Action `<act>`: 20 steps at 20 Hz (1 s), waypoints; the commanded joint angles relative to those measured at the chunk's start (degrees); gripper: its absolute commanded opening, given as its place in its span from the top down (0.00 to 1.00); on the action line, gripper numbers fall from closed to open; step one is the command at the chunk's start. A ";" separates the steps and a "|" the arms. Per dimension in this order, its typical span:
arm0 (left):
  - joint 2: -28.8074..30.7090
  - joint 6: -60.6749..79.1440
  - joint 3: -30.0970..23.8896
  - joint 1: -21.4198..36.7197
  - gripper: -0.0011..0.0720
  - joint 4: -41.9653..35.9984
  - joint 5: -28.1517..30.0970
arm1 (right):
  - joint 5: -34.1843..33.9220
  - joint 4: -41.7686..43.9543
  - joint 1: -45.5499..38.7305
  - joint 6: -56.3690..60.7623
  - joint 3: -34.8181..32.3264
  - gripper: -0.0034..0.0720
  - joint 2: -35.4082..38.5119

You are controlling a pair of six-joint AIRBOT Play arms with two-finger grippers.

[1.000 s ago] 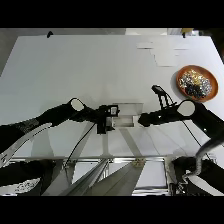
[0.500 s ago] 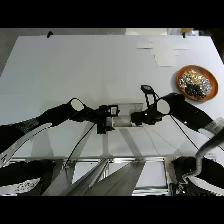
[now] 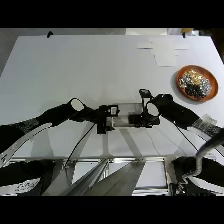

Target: Fold the box and place the chain.

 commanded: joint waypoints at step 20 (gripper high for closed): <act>0.02 0.00 -0.02 0.00 0.70 0.02 -0.02 | -5.25 -3.54 0.09 -5.07 0.09 0.72 -1.20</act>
